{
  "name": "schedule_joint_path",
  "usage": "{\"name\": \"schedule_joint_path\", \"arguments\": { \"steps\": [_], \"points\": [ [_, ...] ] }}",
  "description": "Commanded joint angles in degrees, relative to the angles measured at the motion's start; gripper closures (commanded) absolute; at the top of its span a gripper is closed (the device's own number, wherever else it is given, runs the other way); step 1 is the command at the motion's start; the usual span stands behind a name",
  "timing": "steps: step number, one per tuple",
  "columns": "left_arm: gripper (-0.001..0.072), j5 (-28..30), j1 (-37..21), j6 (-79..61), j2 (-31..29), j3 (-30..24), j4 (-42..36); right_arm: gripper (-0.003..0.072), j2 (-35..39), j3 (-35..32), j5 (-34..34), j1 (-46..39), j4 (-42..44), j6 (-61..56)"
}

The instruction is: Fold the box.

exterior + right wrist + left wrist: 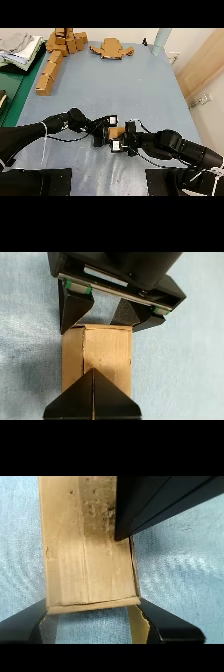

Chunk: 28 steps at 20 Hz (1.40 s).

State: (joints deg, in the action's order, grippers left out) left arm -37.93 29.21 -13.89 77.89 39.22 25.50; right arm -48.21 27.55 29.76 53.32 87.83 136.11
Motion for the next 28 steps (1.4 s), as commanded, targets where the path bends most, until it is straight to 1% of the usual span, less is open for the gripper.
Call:
{"name": "schedule_joint_path", "arguments": {
  "steps": [1,3,4,6,9,11,12,15,16,17,23,26,28],
  "points": [
    [0.0111,0.0,0.0,0.0,0.0,0.0,0.0,0.068,0.3,0.0,0.1,0.0,-0.6,0.0],
    [0.0111,0.0,0.0,0.0,0.0,0.0,0.0,0.068,2.1,0.0,1.4,0.0,-0.6,-0.1],
    [0.0111,0.0,0.0,0.0,0.0,0.0,0.0,0.068,3.1,0.0,3.1,-0.1,-0.7,-0.5],
    [0.011,0.0,0.0,0.0,0.0,0.0,0.0,0.068,5.0,0.0,6.8,-1.1,-3.3,-2.3],
    [0.0111,0.0,0.0,0.0,0.0,0.0,0.0,0.068,7.4,0.0,9.9,-1.6,-7.4,-5.3],
    [0.0111,0.0,0.0,0.0,0.0,0.0,0.0,0.068,8.4,0.1,13.3,-1.6,-11.4,-13.2],
    [0.0111,0.0,0.0,0.0,0.0,0.0,0.0,0.068,8.7,0.3,15.6,-1.6,-13.9,-18.9],
    [0.0111,0.0,0.0,0.0,0.0,0.0,0.0,0.068,8.9,1.1,24.7,-1.6,-22.6,-42.4],
    [0.0111,0.0,0.0,0.0,0.0,0.0,0.0,0.068,8.9,1.2,27.7,-1.6,-24.5,-48.9],
    [0.011,0.0,0.0,0.0,0.0,0.0,0.0,0.068,8.8,1.2,29.3,-1.6,-25.0,-52.9],
    [0.011,0.0,0.0,0.0,0.0,0.0,0.0,0.068,6.7,1.3,29.7,-1.6,-25.0,-77.9],
    [0.0111,0.0,0.0,0.0,0.0,0.0,0.0,0.068,6.4,1.3,29.7,-1.6,-24.8,-86.7],
    [0.0111,0.0,0.1,0.0,0.0,0.0,0.0,0.068,6.4,1.3,29.6,-1.6,-24.8,-90.4]
  ]
}}
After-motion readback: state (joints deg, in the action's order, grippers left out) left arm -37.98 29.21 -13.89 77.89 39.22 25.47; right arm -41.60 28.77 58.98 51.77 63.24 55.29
